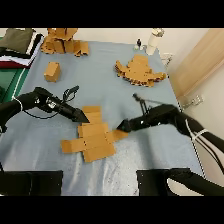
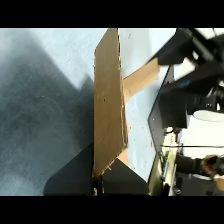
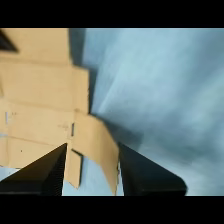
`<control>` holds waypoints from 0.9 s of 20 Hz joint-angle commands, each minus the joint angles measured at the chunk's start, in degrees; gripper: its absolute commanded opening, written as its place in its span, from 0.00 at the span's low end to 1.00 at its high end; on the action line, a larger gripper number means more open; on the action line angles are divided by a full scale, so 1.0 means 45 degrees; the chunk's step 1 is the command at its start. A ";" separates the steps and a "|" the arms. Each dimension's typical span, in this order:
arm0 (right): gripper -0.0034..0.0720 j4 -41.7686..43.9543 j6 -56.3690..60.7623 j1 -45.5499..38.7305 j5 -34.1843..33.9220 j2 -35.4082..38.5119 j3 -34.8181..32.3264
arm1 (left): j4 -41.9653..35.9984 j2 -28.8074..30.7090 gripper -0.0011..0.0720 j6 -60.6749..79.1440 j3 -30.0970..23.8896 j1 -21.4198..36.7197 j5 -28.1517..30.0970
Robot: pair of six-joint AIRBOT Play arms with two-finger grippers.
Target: Fold the box.
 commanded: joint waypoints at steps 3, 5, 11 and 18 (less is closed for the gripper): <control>0.68 -0.1919 0.2905 -0.1666 -0.1875 0.0121 0.3366 | -0.0112 0.1404 0.03 0.2006 0.0345 -0.1166 0.1666; 0.60 -0.1030 0.2919 -0.1583 -0.3123 0.0131 0.3808 | 0.0015 0.2021 0.03 0.3351 0.0325 -0.2458 0.3439; 0.05 -0.1637 0.3701 -0.0520 -0.3866 0.0126 0.3779 | -0.0330 0.3211 0.03 0.6892 -0.0155 -0.4726 0.4993; 0.05 -0.3628 0.5707 0.0597 -0.3084 0.0131 0.3779 | -0.3798 0.3745 0.03 1.1842 -0.3089 -0.4702 0.6295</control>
